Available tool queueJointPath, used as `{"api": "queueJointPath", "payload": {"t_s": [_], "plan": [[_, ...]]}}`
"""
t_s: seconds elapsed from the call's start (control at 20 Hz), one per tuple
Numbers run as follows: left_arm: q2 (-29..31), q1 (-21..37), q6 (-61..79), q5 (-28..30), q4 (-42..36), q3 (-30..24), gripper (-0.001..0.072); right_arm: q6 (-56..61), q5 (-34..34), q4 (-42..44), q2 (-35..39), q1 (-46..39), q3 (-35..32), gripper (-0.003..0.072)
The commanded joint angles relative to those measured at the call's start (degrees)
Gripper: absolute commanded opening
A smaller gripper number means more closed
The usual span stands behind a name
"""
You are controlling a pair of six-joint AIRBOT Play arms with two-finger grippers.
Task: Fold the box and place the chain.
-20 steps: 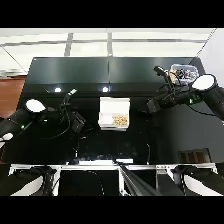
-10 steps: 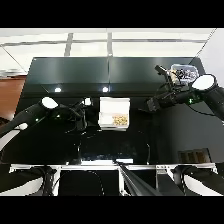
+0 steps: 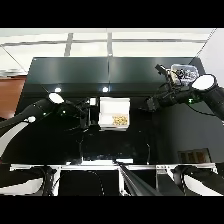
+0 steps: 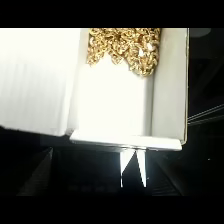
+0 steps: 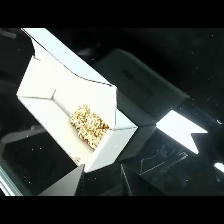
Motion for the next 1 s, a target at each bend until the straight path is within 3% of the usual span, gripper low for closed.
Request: {"api": "queueJointPath", "payload": {"t_s": [0.0, 0.4, 0.95], "plan": [[-0.28, -1.57, 0.37, -0.26, 0.11, 0.28, 0.0711, 0.00, -0.50, 0.02, -0.04, -0.04, -0.04, 0.0276], [-0.28, -2.43, -2.40, -0.83, 3.50, 0.28, 0.0710, 0.00, -0.48, 0.02, -0.04, -0.04, -0.04, 0.0276], [-0.28, -4.90, -2.95, -0.76, 0.68, 0.28, 0.0709, 0.00, -0.46, 0.00, -0.04, -0.04, -0.04, 0.0276]]}}
